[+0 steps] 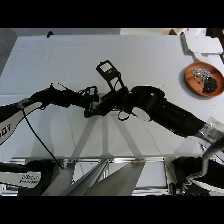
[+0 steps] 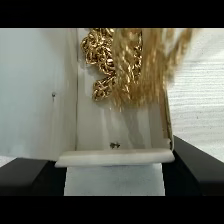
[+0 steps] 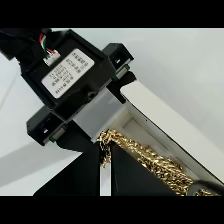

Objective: Fold the box and place the chain.

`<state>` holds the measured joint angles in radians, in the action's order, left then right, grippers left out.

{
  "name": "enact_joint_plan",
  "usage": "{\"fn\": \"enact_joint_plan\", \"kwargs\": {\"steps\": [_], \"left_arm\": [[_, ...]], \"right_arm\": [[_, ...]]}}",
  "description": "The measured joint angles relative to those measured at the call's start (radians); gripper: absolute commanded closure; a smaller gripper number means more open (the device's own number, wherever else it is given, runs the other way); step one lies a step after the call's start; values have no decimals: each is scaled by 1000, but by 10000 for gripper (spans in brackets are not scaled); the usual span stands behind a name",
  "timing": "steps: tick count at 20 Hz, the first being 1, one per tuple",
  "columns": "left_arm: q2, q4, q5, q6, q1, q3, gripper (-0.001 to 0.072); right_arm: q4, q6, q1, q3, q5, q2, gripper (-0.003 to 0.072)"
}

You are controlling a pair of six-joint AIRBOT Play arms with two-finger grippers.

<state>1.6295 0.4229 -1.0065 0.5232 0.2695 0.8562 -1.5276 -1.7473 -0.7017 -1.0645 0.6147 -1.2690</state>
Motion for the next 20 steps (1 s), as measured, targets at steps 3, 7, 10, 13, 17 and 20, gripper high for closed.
{"fn": "enact_joint_plan", "kwargs": {"steps": [3, 7, 10, 13, 17, 20], "left_arm": [[0, 0, 0, 0, 0, 0, 434], [0, 0, 0, 0, 0, 0, 434], [0, 0, 0, 0, 0, 0, 434], [0, 0, 0, 0, 0, 0, 434], [0, 0, 0, 0, 0, 0, 434], [0, 0, 0, 0, 0, 0, 434]], "right_arm": [[-17, 10, 0, 0, 26, -46, 677], [-60, -27, 3, 0, 56, -105, 676], [-83, -66, 30, 0, 67, -127, 573], [-92, -77, 64, -1, 98, -130, 272], [-96, 27, 100, 0, 159, -82, 288], [-96, 167, 129, 0, 182, -3, 288]]}}
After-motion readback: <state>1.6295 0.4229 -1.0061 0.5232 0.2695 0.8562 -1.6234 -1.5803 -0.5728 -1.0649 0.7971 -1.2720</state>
